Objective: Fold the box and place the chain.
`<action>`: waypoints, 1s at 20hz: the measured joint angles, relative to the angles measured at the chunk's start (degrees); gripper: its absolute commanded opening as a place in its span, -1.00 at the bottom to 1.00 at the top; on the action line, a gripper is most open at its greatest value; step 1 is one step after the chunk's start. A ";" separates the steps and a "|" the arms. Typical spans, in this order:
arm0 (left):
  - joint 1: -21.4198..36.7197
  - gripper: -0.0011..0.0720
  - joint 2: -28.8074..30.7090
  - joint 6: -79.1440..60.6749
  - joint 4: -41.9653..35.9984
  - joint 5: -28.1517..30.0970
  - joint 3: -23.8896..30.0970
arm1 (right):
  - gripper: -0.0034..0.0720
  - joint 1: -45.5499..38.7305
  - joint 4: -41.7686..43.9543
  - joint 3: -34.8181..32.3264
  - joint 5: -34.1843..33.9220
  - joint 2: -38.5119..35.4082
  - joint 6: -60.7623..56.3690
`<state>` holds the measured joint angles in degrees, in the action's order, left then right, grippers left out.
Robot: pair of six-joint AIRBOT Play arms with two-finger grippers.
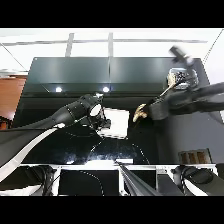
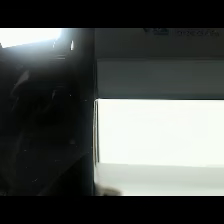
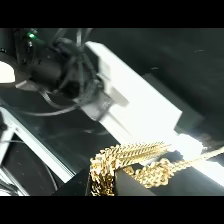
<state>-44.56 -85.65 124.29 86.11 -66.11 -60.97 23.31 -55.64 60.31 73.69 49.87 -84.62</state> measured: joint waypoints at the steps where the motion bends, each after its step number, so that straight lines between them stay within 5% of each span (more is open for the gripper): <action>1: 0.00 -0.88 -0.02 0.00 0.00 0.02 0.00 | -0.78 1.79 0.90 -2.19 -3.34 0.79 -0.11; 8: 0.00 -0.88 0.00 0.00 0.02 0.07 0.00 | -0.77 8.87 3.76 -7.50 -17.27 9.31 -1.60; 10: 0.00 -0.88 -0.02 0.00 0.00 0.07 0.00 | 0.36 9.73 4.09 -7.78 -18.40 11.08 -1.86; 16: 0.00 -0.88 0.00 0.02 0.00 0.04 0.00 | 0.40 2.51 2.64 -7.61 -15.56 10.16 -1.77; 20: 0.00 -0.88 0.00 0.00 0.02 0.04 0.00 | 0.50 -8.00 -6.78 -8.24 -14.34 7.72 -3.52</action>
